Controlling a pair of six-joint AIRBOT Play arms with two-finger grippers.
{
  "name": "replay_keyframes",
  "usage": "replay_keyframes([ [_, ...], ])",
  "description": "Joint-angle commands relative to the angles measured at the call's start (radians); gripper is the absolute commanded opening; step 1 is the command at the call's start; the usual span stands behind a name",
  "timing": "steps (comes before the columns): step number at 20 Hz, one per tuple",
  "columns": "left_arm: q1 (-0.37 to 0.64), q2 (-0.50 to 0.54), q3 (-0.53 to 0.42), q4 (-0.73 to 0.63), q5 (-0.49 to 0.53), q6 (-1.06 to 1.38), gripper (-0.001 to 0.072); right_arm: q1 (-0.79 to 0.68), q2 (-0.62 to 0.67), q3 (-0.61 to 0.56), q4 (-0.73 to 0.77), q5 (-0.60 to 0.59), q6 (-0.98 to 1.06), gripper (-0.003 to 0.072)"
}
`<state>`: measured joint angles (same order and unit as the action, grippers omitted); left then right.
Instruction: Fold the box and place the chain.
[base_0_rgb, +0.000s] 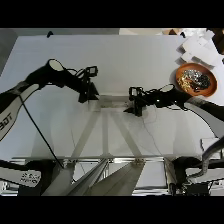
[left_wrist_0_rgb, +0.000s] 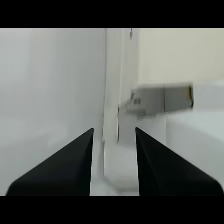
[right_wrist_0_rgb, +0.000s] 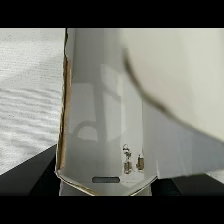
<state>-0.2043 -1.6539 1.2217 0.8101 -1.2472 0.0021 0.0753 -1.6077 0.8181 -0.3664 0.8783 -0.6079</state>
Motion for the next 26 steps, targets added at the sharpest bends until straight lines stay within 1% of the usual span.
replay_keyframes([
  [1,0.052,0.093,0.0,0.166,-0.04,-0.203,0.0188,0.0,0.0,0.0,0.0,0.0,0.0,0.0371],
  [2,0.06,0.122,0.0,0.171,-0.059,-0.247,0.0024,0.0,0.0,0.0,0.0,0.0,0.0,0.0371],
  [4,0.059,0.168,-0.001,0.134,-0.139,-0.301,0.0009,0.0,0.0,0.0,0.0,0.0,0.0,0.0371],
  [6,0.035,0.187,-0.003,0.056,-0.226,-0.304,0.0009,0.0,0.0,0.0,0.0,0.0,0.0,0.0371],
  [7,0.014,0.187,-0.01,0.007,-0.241,-0.289,0.001,0.0,0.0,0.0,0.0,0.0,0.0,0.0371],
  [9,-0.031,0.183,-0.048,-0.106,-0.224,-0.22,0.0009,0.0,0.0,0.0,0.0,0.0,0.0,0.0371],
  [11,-0.069,0.175,-0.105,-0.197,-0.157,-0.13,0.0008,0.0,0.0,0.0,0.0,0.0,0.0,0.0371],
  [12,-0.083,0.162,-0.124,-0.22,-0.109,-0.12,0.001,0.0,0.0,0.0,0.0,0.0,0.0,0.0371],
  [15,-0.093,0.11,-0.138,-0.319,0.055,-0.118,0.001,0.0,0.0,0.0,0.0,0.0,0.0,0.0371],
  [17,-0.092,0.077,-0.138,-0.415,0.205,-0.13,0.001,0.0,0.0,0.0,0.0,0.0,0.0,0.0371],
  [18,-0.092,0.055,-0.138,-0.444,0.29,-0.175,0.001,0.0,0.0,0.0,0.0,0.0,0.0,0.0371],
  [19,-0.092,0.033,-0.138,-0.451,0.358,-0.234,0.001,0.0,0.0,0.0,0.0,0.0,0.0,0.0371],
  [20,-0.092,0.007,-0.139,-0.45,0.404,-0.288,0.001,0.0,0.0,0.0,0.0,0.0,0.0,0.0371],
  [22,-0.092,-0.035,-0.139,-0.454,0.422,-0.325,0.0009,0.0,0.0,0.0,0.0,0.0,0.0,0.0371],
  [24,-0.095,-0.058,-0.139,-0.457,0.403,-0.325,0.0009,0.0,0.0,0.0,0.0,0.0,0.0,0.0371],
  [26,-0.096,-0.055,-0.138,-0.459,0.375,-0.324,0.0009,0.0,0.0,0.0,0.0,0.0,0.0,0.0371],
])
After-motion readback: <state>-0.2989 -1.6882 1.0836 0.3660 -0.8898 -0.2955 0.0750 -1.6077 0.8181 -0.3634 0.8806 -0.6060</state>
